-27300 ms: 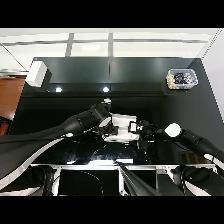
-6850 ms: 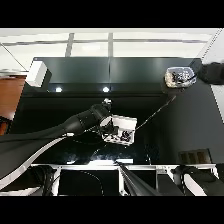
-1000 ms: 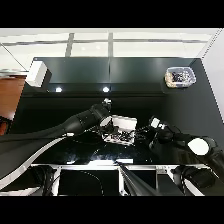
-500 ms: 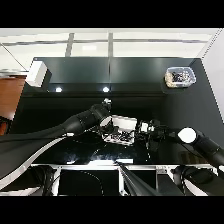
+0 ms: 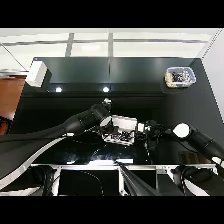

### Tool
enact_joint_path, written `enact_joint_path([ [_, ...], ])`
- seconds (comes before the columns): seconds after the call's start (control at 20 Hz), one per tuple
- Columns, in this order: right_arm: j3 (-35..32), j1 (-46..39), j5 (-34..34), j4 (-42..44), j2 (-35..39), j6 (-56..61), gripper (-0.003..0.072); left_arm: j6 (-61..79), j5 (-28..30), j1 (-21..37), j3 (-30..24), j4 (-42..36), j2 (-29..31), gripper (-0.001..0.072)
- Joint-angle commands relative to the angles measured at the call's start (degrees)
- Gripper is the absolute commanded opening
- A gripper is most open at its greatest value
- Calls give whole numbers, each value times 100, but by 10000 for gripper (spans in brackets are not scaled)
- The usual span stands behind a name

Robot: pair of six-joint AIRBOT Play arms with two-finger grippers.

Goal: Fold the box and place the chain.

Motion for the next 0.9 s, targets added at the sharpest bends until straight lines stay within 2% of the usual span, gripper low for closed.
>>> enact_joint_path([
  [0.0,7,4,-149,144,-151,-68,702,0,4,4,2,0,0,33],
  [0.1,7,4,-127,144,-168,-4,698,0,-2,4,2,0,0,33],
  [0.15,7,4,-92,144,-168,83,557,0,-7,4,2,0,0,33],
  [0.25,7,4,151,133,-164,166,180,0,-9,4,2,0,0,33],
  [0.3,7,4,264,114,-162,223,78,0,-9,4,2,2,0,33],
  [0.55,131,-83,564,-122,195,1635,47,0,-7,4,2,2,0,33],
  [0.85,1130,-553,2090,-627,1390,3585,47,0,13,4,2,2,0,33],
])
